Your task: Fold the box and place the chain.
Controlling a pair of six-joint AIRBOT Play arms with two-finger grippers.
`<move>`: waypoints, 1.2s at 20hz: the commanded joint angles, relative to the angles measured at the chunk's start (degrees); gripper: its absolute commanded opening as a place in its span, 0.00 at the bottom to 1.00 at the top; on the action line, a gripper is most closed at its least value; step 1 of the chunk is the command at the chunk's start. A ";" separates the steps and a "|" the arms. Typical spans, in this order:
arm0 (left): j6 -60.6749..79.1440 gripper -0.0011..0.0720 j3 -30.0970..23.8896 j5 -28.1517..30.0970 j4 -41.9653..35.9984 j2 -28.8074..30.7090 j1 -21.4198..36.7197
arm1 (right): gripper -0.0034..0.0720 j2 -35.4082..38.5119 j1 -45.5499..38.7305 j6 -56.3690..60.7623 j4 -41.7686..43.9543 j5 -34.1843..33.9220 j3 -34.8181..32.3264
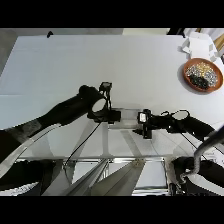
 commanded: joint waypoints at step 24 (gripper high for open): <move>150.86 0.97 -32.65 15.39 -59.14 2.43 24.70 | 0.54 0.04 0.00 -0.04 0.00 0.00 0.04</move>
